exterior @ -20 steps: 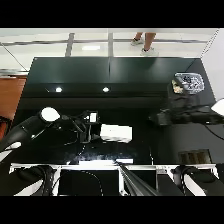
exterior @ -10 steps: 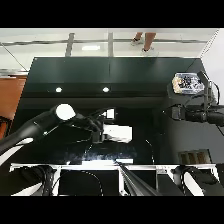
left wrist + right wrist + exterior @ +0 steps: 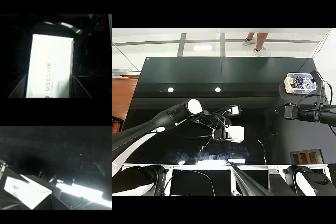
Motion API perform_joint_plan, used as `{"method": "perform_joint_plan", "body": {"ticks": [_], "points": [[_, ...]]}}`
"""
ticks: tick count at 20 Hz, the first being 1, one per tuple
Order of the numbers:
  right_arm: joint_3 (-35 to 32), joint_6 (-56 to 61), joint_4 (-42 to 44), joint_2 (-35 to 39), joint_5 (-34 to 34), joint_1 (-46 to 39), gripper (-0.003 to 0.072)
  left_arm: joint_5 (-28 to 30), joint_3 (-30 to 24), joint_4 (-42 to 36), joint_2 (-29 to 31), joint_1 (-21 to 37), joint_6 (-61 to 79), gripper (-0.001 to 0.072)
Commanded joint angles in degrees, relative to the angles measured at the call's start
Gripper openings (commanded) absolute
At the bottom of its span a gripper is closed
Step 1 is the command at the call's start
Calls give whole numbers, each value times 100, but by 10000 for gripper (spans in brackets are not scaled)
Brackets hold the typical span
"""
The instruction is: Fold the box and place the chain.
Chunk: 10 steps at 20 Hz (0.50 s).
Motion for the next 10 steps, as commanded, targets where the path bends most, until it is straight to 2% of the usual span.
{"method": "perform_joint_plan", "body": {"ticks": [1, 4, 10], "points": [[4, -50, -7, 4, -2, -2, 8, -168, 39, 0, -59, -15, -26, 709], [2, -59, -9, 4, -4, -2, 8, -87, 39, 72, -59, -61, 26, 709], [2, -120, -26, 4, -7, -2, 8, 170, 37, 898, -109, -474, 11, 710]]}}
